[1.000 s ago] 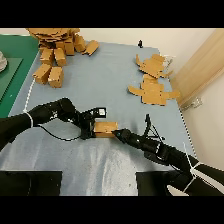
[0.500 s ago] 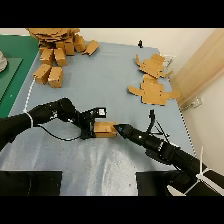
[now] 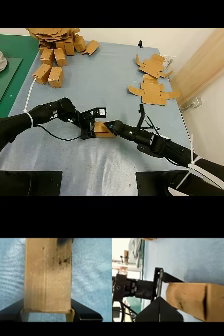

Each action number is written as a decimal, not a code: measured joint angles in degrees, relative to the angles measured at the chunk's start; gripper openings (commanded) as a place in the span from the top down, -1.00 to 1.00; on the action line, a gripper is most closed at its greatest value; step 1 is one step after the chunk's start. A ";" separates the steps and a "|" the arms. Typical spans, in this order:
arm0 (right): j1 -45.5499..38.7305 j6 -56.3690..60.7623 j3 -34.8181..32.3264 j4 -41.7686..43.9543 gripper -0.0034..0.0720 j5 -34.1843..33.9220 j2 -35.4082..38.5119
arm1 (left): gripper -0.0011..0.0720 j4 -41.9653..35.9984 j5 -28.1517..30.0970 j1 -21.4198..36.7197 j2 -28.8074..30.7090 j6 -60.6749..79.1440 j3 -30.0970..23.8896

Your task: Fold the box.

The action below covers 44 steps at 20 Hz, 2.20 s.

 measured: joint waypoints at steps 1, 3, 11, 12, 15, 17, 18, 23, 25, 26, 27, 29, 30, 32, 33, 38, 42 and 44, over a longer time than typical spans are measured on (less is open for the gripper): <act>1.03 -0.37 1.53 0.02 0.91 -0.31 -2.21 | -0.34 0.00 0.00 0.00 0.00 0.00 0.00; 2.49 -0.81 3.56 0.09 0.91 -0.90 -5.64 | -0.34 0.00 0.00 0.00 0.00 0.00 0.00; 4.31 -1.38 4.28 0.17 0.91 -2.03 -9.77 | -0.34 0.02 0.00 0.00 0.00 0.07 0.00; 4.35 -1.38 4.26 0.22 0.91 -2.03 -9.90 | -0.34 0.02 0.00 0.00 0.00 0.07 0.00; 4.42 -1.38 4.22 0.20 0.91 -2.03 -10.03 | -0.34 0.02 0.00 0.00 0.00 0.07 0.00; 4.42 -1.03 4.17 -0.44 0.91 -2.12 -10.10 | -0.34 0.02 0.00 0.00 0.00 0.07 0.00; 4.42 -0.44 4.17 -1.11 0.91 -2.19 -10.10 | -0.34 0.07 -0.02 0.00 0.00 0.07 0.00; 4.42 1.51 4.13 -3.43 0.91 -2.58 -10.10 | -0.34 0.11 -0.02 0.00 0.02 0.07 0.00; 4.42 1.81 3.98 -4.00 0.91 -2.73 -10.10 | -0.34 0.09 -0.02 0.00 0.00 0.07 0.00; 4.42 1.92 3.87 -4.11 0.91 -2.82 -10.10 | -0.34 0.09 -0.02 0.00 0.00 0.04 0.00; 4.42 2.05 3.82 -4.31 0.91 -2.99 -10.08 | -0.34 0.07 -0.02 0.00 0.00 0.04 0.00; 4.42 2.19 3.67 -4.48 0.91 -3.28 -9.90 | -0.34 0.04 -0.02 0.00 0.02 0.02 0.00; 4.44 2.23 3.65 -4.57 0.91 -3.61 -9.79 | -0.34 0.00 -0.02 0.00 0.00 0.00 0.00; 4.44 2.29 3.63 -4.85 0.91 -4.09 -9.44 | -0.34 -0.04 -0.02 0.00 0.00 -0.04 0.00; 4.46 2.32 3.63 -4.94 0.91 -4.28 -9.07 | -0.34 -0.07 -0.04 0.00 0.02 -0.09 0.00; 4.46 2.32 3.54 -6.91 0.90 -8.44 -2.47 | -0.34 -0.17 -0.02 0.00 0.00 -0.11 0.00; 4.46 4.11 3.54 -11.67 0.90 -20.96 6.32 | -0.34 -0.09 0.00 0.00 0.00 -0.07 0.00; 4.46 4.52 3.54 -12.70 0.90 -28.11 10.27 | -0.34 -0.04 0.20 0.07 0.02 -0.81 0.02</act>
